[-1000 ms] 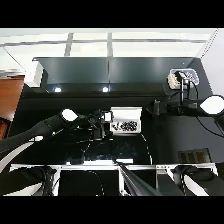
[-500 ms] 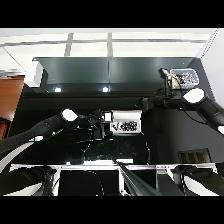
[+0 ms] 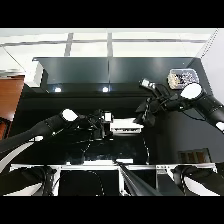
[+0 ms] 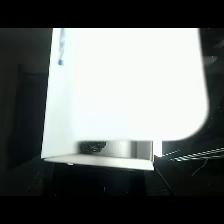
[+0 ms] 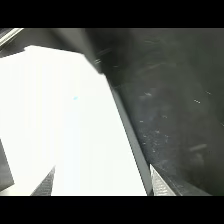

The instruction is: Fold the box and place the chain.

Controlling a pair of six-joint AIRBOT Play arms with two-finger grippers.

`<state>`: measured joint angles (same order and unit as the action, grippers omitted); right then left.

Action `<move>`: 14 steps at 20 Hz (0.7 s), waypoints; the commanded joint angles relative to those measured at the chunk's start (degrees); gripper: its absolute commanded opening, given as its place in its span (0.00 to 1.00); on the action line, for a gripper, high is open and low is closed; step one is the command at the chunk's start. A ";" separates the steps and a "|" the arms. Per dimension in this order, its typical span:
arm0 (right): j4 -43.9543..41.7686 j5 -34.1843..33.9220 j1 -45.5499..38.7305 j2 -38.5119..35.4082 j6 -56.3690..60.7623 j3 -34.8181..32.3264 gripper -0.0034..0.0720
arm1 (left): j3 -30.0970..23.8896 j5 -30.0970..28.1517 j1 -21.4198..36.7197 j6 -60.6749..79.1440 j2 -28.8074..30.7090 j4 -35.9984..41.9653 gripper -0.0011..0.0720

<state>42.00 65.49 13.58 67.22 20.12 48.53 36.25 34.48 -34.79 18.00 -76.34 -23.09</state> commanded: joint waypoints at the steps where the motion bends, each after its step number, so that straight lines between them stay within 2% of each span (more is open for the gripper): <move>1: 3.34 0.79 2.08 0.13 -7.48 -0.15 0.93 | 0.00 0.00 -0.02 0.00 -0.04 0.00 0.46; 8: 4.90 2.91 2.95 0.13 -7.56 -0.35 0.93 | 0.00 0.00 -0.02 0.00 -0.04 -0.02 0.46; 14: 7.26 -2.05 5.46 0.13 -7.10 -0.35 0.92 | 0.00 0.00 -0.02 0.00 -0.04 0.00 0.47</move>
<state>48.10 65.60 18.26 67.31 12.82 48.21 36.25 34.48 -34.79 17.98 -76.34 -23.09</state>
